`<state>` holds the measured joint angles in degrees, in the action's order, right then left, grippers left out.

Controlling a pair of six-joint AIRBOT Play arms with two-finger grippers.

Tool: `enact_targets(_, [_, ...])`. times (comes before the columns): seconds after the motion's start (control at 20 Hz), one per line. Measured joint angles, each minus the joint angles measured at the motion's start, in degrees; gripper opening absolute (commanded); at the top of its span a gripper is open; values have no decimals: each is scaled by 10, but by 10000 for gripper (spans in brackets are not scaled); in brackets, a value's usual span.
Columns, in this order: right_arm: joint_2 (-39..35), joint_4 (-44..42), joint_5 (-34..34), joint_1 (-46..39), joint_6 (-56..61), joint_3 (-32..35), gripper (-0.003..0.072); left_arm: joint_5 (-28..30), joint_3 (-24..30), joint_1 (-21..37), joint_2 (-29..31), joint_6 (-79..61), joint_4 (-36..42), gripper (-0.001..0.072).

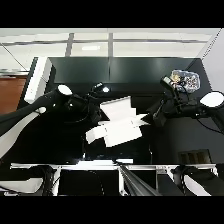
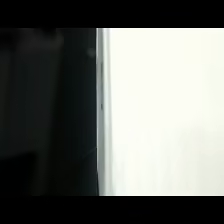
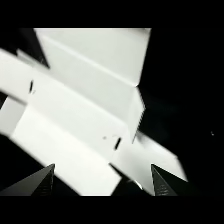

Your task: Fold the box and place the chain.

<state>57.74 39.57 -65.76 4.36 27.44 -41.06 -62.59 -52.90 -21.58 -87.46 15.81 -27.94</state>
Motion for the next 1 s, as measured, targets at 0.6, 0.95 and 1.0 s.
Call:
enact_targets(0.6, [-5,93,108,109,-160,101,707,168,52,-85,26,-222,-59,26])
enact_targets(0.95, [-5,113,121,119,-175,150,706,181,53,-91,18,-228,-65,27])
enact_targets(1.0, [-5,114,123,120,-177,157,706,182,53,-91,17,-228,-66,27])
